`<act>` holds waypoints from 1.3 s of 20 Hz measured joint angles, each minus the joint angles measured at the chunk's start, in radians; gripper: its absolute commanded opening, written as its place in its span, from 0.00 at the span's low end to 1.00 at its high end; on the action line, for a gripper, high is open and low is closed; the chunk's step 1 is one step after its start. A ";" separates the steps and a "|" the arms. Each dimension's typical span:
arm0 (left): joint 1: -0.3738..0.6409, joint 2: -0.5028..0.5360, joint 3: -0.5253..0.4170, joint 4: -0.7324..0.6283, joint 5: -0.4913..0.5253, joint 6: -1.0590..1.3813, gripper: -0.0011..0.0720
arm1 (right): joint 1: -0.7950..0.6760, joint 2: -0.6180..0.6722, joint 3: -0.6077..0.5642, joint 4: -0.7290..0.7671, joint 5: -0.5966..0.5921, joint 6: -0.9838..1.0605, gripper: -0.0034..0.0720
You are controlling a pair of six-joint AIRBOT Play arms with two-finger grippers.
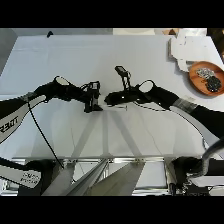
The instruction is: Fold the box and place the chain.
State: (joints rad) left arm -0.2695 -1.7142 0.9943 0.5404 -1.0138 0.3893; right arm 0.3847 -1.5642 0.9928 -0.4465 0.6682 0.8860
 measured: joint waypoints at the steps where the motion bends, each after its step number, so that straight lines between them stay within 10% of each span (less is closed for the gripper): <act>1: 0.000 0.000 0.000 0.000 0.000 0.000 0.48 | 0.000 -0.005 0.000 0.000 0.003 0.000 0.07; 26: 0.000 0.000 0.000 -0.002 0.000 -0.001 0.48 | -0.134 0.209 -0.197 -0.098 -0.038 -0.019 0.07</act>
State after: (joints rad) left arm -0.2699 -1.7142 0.9939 0.5385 -1.0134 0.3882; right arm 0.2504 -1.3548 0.7956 -0.5449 0.6300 0.8665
